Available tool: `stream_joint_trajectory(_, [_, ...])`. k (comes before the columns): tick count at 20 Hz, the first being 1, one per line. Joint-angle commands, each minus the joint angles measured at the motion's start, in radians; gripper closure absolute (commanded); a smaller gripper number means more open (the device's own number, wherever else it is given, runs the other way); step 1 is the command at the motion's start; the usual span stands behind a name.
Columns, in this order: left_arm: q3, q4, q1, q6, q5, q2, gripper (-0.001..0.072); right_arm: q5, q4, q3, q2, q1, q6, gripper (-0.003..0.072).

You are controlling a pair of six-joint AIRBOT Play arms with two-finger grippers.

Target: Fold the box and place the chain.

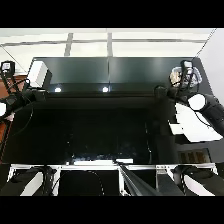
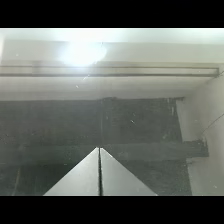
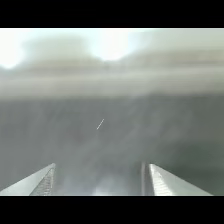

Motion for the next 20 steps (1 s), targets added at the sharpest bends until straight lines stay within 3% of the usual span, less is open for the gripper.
stream_joint_trajectory(1, [0.0, -0.001, -0.001, 0.0, 0.004, -0.001, 0.0682, 0.001, -0.085, 0.029, -0.011, -0.14, 0.003, -0.0034])
stream_joint_trajectory(4, [0.0, -0.006, -0.001, -0.001, 0.024, -0.016, 0.0657, 0.186, -0.229, 0.132, -0.074, -0.441, 0.003, -0.0034])
stream_joint_trajectory(6, [0.0, -0.027, -0.006, -0.008, 0.013, -0.038, 0.0004, 0.29, -0.25, 0.223, -0.145, -0.662, 0.003, -0.0034])
stream_joint_trajectory(9, [0.0, -0.027, -0.014, -0.012, -0.059, -0.089, -0.0002, 0.485, -0.232, 0.346, -0.266, -0.936, -0.011, -0.003])
stream_joint_trajectory(11, [0.0, -0.027, -0.023, -0.012, -0.073, -0.119, -0.0002, 0.605, -0.205, 0.428, -0.345, -1.035, -0.096, -0.0029])
stream_joint_trajectory(16, [0.0, -0.027, -0.042, -0.012, -0.059, -0.138, -0.0002, 0.944, -0.101, 0.599, -0.531, -1.057, -0.417, -0.0028])
stream_joint_trajectory(18, [0.0, -0.027, -0.042, -0.013, -0.061, -0.138, -0.0002, 0.977, -0.111, 0.599, -0.566, -1.048, -0.449, -0.0027])
stream_joint_trajectory(19, [0.0, -0.027, -0.042, -0.013, -0.061, -0.138, -0.0002, 0.972, -0.109, 0.599, -0.566, -1.044, -0.456, 0.0133])
stream_joint_trajectory(20, [0.0, -0.027, -0.042, -0.013, -0.061, -0.138, -0.0002, 0.979, -0.109, 0.599, -0.563, -1.04, -0.467, 0.0213])
